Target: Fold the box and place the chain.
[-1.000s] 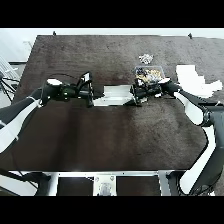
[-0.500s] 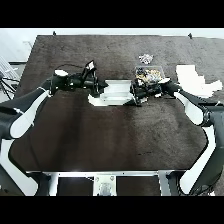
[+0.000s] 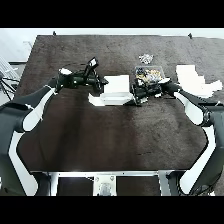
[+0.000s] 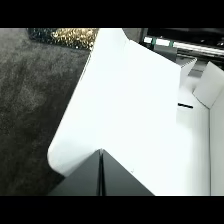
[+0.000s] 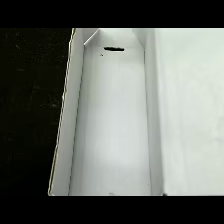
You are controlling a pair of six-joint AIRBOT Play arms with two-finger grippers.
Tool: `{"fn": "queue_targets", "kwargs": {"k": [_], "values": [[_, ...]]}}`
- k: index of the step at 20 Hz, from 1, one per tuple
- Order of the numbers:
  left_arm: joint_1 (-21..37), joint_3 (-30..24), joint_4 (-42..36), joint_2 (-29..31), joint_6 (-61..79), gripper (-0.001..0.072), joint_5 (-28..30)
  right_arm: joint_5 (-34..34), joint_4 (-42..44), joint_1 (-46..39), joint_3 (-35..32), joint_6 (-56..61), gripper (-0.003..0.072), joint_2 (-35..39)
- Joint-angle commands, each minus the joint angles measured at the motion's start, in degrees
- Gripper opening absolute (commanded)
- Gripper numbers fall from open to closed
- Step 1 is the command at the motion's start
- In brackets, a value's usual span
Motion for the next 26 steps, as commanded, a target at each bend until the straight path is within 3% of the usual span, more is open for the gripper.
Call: {"fn": "queue_targets", "kwargs": {"k": [1,4,11,17,20,21,22,23,24,26], "values": [[-1.11,0.33,2.69,-1.18,-1.36,0.0016,0.87,0.00,0.02,0.00,-0.02,-0.02,0.0587,0.00],[-2.78,0.33,6.56,-1.18,-1.97,0.0017,3.10,0.02,0.02,0.00,-0.02,-0.02,0.0587,0.00],[-2.73,0.33,7.74,-1.16,-2.54,0.0017,2.58,0.02,0.02,0.00,-0.02,-0.02,0.0587,0.00],[-0.63,2.40,8.02,1.90,-2.34,0.0021,-2.19,0.02,0.00,0.00,-0.02,-0.02,0.0587,0.00],[2.89,3.32,8.87,5.42,-2.27,0.0024,-10.27,0.02,0.02,0.00,-0.02,-0.02,0.0587,0.00],[3.78,3.39,12.13,6.23,-2.25,0.0175,-12.52,0.02,0.02,0.00,-0.02,-0.02,0.0587,0.00],[4.44,3.39,16.04,6.80,-3.06,0.0454,-13.92,0.02,0.02,0.00,-0.02,-0.02,0.0587,0.00],[4.57,3.37,19.02,7.13,-4.81,0.0612,-14.93,0.02,0.00,0.00,-0.02,-0.02,0.0587,0.00],[4.52,3.37,22.75,7.23,-6.84,0.0685,-16.17,0.02,0.00,0.00,-0.02,-0.02,0.0587,0.00],[3.54,3.15,28.83,7.17,-8.07,0.0682,-18.60,0.02,0.02,0.00,-0.02,-0.02,0.0587,0.00]]}}
